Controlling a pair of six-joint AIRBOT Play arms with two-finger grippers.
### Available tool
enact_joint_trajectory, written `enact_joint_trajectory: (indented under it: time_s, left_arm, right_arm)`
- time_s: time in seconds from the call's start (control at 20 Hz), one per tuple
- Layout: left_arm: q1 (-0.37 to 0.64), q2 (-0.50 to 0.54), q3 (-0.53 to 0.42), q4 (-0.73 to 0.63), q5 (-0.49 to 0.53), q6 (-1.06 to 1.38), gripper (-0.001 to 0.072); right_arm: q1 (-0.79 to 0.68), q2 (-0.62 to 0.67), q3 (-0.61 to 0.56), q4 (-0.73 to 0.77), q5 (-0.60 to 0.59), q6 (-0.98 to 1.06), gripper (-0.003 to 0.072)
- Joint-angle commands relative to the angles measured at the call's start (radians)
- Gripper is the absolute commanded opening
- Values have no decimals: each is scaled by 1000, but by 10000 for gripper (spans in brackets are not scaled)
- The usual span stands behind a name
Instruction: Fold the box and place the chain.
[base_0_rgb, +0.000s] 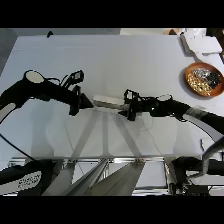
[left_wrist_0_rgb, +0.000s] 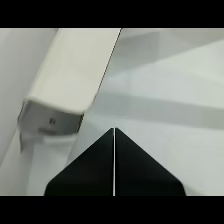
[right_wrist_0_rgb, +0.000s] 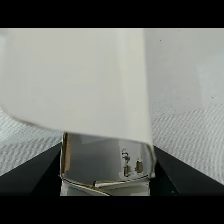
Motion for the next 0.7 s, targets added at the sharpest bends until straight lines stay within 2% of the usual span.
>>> enact_joint_trajectory:
  time_s: [0.0, 0.15, 0.3, 0.65]
  left_arm:
    - [-21, -106, -1, -247, 56, 177, 4]
    - [-20, -145, -1, -405, 243, 187, 4]
    - [-20, -151, -1, -460, 431, 184, 4]
    - [-45, -190, -1, -483, 414, 182, 4]
  right_arm:
    - [0, 0, 1, 0, 0, 0, 448]
    - [0, 0, 1, 0, 0, 0, 448]
    - [0, 0, 1, 0, 0, 0, 448]
    - [0, 0, 1, 0, 0, 0, 448]
